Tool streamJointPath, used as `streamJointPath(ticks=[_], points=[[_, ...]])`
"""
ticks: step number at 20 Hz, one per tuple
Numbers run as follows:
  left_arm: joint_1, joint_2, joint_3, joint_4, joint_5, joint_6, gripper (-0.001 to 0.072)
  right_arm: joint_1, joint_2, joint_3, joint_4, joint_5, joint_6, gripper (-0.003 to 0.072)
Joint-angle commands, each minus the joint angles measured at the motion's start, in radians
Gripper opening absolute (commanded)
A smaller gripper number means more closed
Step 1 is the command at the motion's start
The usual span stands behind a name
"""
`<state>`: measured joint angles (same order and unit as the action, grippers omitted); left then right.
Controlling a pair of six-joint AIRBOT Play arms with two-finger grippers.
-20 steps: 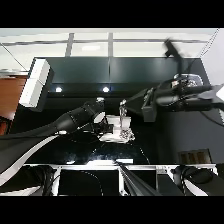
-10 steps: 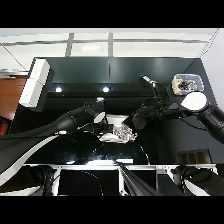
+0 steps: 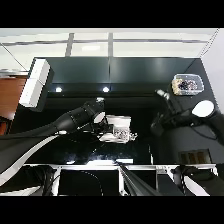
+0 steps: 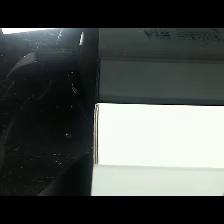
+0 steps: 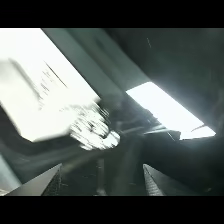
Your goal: Fold the box and place the chain.
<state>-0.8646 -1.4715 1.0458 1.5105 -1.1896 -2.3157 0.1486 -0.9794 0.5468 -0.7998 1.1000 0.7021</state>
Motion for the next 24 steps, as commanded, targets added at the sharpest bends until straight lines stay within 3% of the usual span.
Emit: streamJointPath(ticks=[1,5,7,10,20,21,22,23,24], points=[[0.001,0.000,0.000,-0.001,0.000,0.000,0.0031,0.085,0.005,-0.147,-0.013,-0.141,-0.306,0.0585],[0.000,0.000,0.000,-0.001,0.000,0.000,0.0031,0.249,0.002,-0.171,-0.010,-0.348,-0.525,0.0584],[0.000,0.000,0.000,-0.001,0.000,0.000,0.0031,0.270,-0.024,-0.171,0.079,-0.414,-0.594,0.0584],[0.000,0.000,0.000,0.000,0.000,0.000,0.0030,0.271,-0.054,-0.171,0.159,-0.415,-0.732,0.0584],[0.000,0.000,0.000,-0.001,0.000,0.000,0.0031,0.336,-0.100,-0.171,0.153,-0.461,-0.737,0.0580],[0.000,0.000,0.000,-0.001,0.000,0.000,0.0031,0.344,-0.102,-0.171,0.153,-0.476,-0.727,0.0461],[0.000,0.000,0.000,-0.001,0.000,0.000,0.0031,0.346,-0.102,-0.170,0.153,-0.484,-0.703,0.0409],[0.000,0.000,0.000,-0.001,0.000,0.000,0.0031,0.345,-0.101,-0.165,0.152,-0.473,-0.666,0.0178],[0.000,0.000,0.000,-0.001,0.000,0.000,0.0031,0.345,-0.094,-0.160,0.146,-0.456,-0.632,0.0005]])
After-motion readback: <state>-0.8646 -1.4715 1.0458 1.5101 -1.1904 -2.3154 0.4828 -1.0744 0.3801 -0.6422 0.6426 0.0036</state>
